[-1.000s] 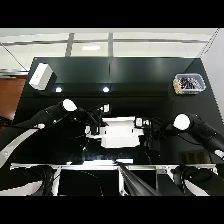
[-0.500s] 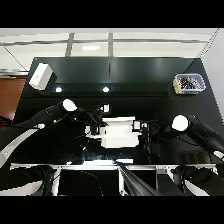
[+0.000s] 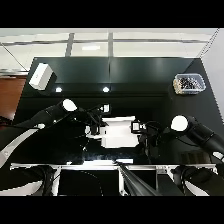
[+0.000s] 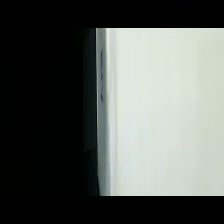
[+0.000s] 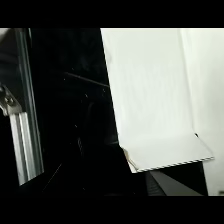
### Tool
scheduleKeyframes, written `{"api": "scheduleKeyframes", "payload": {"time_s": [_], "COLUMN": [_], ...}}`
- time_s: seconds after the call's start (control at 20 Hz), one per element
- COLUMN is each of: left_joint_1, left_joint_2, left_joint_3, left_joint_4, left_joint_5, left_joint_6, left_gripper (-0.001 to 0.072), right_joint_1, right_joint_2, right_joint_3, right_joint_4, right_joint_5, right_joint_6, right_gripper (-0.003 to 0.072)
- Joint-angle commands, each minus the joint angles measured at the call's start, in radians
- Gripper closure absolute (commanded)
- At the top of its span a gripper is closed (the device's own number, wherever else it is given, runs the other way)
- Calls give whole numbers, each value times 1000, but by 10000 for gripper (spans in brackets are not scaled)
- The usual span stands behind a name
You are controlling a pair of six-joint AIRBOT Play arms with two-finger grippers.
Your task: Fold the box and place the chain.
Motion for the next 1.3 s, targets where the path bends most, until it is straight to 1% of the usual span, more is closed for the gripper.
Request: {"api": "scheduleKeyframes", "payload": {"time_s": [0.0,0.2,0.5,1.0,1.25], "left_joint_1": [0,0,0,0,0], "left_joint_2": [0,0,0,0,0], "left_joint_3": [1,1,1,1,1], "left_joint_4": [0,0,0,0,0], "left_joint_5": [0,0,0,-1,-1], "left_joint_6": [0,0,0,0,0], "left_gripper": [684,684,684,684,684], "right_joint_1": [17,16,16,15,-11], "right_joint_2": [0,0,0,0,0], "right_joint_3": [0,0,20,105,109], "right_joint_4": [71,101,125,122,102], "right_joint_5": [3,-18,-113,-143,-158], "right_joint_6": [-1,-1,-1,0,1], "right_gripper": [86,86,86,85,85]}}
